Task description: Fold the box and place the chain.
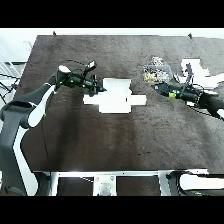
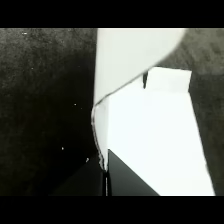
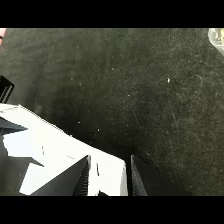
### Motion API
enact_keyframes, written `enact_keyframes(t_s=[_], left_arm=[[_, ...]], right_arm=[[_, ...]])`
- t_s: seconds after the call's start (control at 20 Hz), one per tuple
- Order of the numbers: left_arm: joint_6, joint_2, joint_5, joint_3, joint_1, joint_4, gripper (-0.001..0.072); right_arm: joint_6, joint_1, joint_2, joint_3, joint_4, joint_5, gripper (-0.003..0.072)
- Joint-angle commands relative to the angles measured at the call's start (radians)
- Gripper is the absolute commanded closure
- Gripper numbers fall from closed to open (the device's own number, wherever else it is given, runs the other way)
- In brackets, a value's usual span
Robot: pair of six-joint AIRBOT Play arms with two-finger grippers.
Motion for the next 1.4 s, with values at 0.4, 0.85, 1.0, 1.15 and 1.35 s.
enact_keyframes(t_s=[0.4,0.85,1.0,1.15,1.35], left_arm=[[0.182,-0.031,0.109,-0.064,-0.014,-0.017,0.0692],[0.177,-0.04,0.11,-0.064,-0.014,-0.017,0.0689],[0.177,-0.04,0.11,-0.064,-0.014,-0.017,0.0689],[0.177,-0.04,0.109,-0.064,-0.014,-0.017,0.0689],[0.177,-0.04,0.109,-0.064,-0.014,-0.017,0.0689]], right_arm=[[-0.021,-0.005,0.001,-0.008,-0.008,0.006,0.0373],[-0.232,-0.005,0.001,-0.008,-0.001,0.032,0.0209],[-0.382,0.0,0.011,-0.008,0.021,0.203,0.0209],[-0.486,0.032,0.081,-0.032,0.0,0.239,0.021],[-0.532,0.161,0.2,-0.08,-0.259,0.066,0.0194]])
